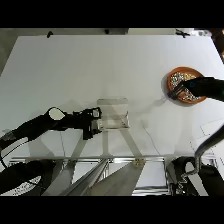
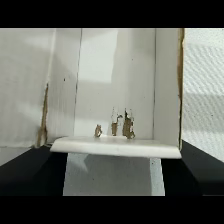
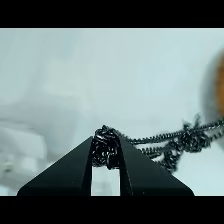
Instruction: Fold the box and place the chain.
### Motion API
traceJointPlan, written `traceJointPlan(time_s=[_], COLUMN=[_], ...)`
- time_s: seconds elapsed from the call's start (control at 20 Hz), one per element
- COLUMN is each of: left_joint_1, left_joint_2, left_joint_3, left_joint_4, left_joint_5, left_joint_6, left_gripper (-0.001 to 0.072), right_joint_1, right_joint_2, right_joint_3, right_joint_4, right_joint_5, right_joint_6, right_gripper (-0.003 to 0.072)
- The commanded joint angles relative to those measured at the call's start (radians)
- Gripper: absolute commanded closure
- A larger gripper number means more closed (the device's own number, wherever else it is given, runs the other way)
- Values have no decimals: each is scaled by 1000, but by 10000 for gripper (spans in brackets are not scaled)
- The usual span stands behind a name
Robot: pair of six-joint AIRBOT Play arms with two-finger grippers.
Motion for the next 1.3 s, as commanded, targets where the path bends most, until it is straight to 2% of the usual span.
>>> traceJointPlan(time_s=[0.0, 0.25, 0.5, 0.6, 0.85, 1.25], left_joint_1=[0, 0, 0, 0, 0, 0], left_joint_2=[0, 0, 0, 0, 0, 0], left_joint_3=[0, 0, 0, 0, 0, 0], left_joint_4=[0, 0, 0, 0, 0, 0], left_joint_5=[0, 0, 0, 0, 0, 0], left_joint_6=[0, 0, 0, 0, 0, 0], left_gripper=[440, 440, 440, 440, 440, 440], right_joint_1=[37, 277, 479, 546, 699, 937], right_joint_2=[103, 140, 98, 55, -84, -393], right_joint_3=[0, 0, -2, -3, -2, -2], right_joint_4=[146, 138, 108, 108, 105, 60], right_joint_5=[113, 112, 0, -55, -294, -340], right_joint_6=[-13, 24, 50, 49, 47, 42], right_gripper=[681, 681, 681, 681, 681, 681])
